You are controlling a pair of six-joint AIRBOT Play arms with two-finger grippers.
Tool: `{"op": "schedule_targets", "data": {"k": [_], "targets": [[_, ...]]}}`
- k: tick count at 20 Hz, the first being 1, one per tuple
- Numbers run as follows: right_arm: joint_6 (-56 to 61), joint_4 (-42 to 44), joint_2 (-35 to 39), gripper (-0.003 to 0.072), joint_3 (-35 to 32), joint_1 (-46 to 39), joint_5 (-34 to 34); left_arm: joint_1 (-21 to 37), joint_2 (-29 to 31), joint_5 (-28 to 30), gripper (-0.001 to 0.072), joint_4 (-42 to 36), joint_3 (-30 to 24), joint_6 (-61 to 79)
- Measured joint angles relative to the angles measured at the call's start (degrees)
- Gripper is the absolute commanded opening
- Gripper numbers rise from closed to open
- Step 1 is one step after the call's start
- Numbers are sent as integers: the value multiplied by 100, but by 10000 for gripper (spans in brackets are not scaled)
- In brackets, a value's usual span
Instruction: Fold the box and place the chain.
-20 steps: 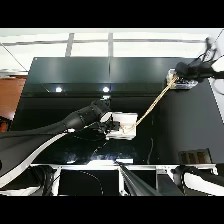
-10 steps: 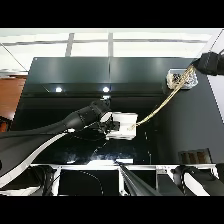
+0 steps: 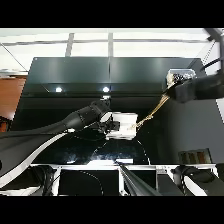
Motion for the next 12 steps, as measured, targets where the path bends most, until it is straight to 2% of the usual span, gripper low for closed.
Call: {"op": "schedule_targets", "data": {"k": [6,12], "targets": [[0,575,-7,44,-839,789,-501,0,0,-2,32,0,0,0],[9,841,-131,44,-1283,1134,-837,0,0,-4,32,-2,0,-2]]}}
